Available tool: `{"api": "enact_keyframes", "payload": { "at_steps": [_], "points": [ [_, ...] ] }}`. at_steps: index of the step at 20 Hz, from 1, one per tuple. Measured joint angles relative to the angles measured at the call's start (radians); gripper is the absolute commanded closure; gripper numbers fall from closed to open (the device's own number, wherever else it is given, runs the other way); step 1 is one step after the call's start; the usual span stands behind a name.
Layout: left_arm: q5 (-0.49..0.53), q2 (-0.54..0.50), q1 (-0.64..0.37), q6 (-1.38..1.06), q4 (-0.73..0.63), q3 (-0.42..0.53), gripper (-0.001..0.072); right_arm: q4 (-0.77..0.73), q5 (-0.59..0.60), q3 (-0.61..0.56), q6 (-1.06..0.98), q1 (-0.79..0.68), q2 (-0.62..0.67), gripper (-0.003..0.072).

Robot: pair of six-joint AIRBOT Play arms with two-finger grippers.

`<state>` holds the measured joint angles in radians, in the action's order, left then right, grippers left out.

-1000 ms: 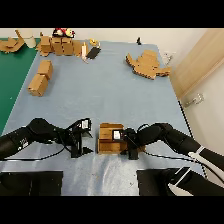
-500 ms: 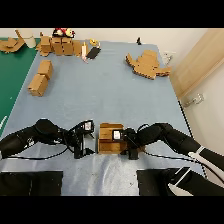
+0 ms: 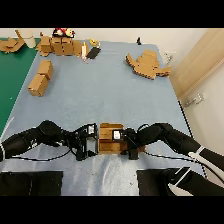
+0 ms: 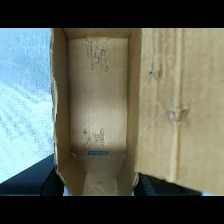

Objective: Fold the box.

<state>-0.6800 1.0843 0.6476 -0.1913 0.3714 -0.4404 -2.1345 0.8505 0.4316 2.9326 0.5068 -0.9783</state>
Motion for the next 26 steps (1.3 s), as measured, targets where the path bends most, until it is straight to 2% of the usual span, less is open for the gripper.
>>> {"api": "enact_keyframes", "payload": {
  "at_steps": [16, 26],
  "points": [
    [0.034, 0.057, 0.022, -0.098, -0.113, -0.003, 0.0004, 0.0, 0.0, 0.0, 0.0, 0.0, 0.0, 0.0191],
    [0.045, 0.063, 0.06, -0.111, -0.131, -0.006, 0.0005, 0.0, 0.0, 0.0, 0.001, 0.0, 0.0, 0.0191]
  ]
}}
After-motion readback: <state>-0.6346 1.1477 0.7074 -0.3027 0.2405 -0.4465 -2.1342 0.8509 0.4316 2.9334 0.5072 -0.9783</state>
